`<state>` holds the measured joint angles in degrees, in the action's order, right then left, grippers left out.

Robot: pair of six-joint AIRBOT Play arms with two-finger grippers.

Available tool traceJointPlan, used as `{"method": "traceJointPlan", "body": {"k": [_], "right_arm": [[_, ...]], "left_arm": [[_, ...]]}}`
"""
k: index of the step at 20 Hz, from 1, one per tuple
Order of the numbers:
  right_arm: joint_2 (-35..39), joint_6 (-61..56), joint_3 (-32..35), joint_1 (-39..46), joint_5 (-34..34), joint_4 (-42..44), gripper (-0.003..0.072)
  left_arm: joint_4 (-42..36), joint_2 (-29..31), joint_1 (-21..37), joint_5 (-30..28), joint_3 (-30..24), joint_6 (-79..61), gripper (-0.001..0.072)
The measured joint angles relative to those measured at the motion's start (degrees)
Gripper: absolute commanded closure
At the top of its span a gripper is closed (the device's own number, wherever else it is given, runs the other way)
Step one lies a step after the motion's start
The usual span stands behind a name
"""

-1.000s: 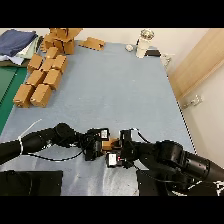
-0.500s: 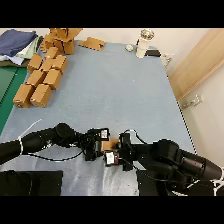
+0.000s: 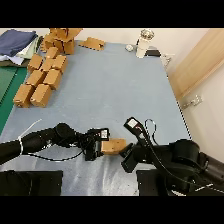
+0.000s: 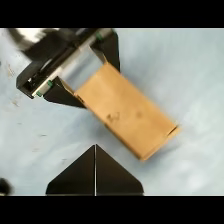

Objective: Fold the box.

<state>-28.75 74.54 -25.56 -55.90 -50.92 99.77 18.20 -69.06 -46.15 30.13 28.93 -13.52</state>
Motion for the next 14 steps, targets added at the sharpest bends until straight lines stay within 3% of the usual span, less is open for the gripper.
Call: {"method": "traceJointPlan", "body": {"k": [2, 5, 9, 14], "right_arm": [[0.4, -7.8, 4.5, 0.6, 5.1, 7.5, 0.0683], [0.7, -13.9, 11.1, 0.4, 19.6, 19.9, 0.0683], [0.1, -18.6, 15.1, 0.3, 36.2, 26.4, 0.0683], [-4.2, -20.8, 16.4, 0.2, 43.4, 28.6, 0.0683]], "left_arm": [[0.0, 0.0, 0.0, 0.0, 0.0, 0.0, 0.0191], [0.0, 0.0, 0.0, 0.0, 0.0, 0.0, 0.0191], [0.0, 0.0, 0.0, 0.0, 0.0, 0.0, 0.0192], [0.0, 0.0, 0.0, 0.0, 0.0, 0.0, 0.0191]]}}
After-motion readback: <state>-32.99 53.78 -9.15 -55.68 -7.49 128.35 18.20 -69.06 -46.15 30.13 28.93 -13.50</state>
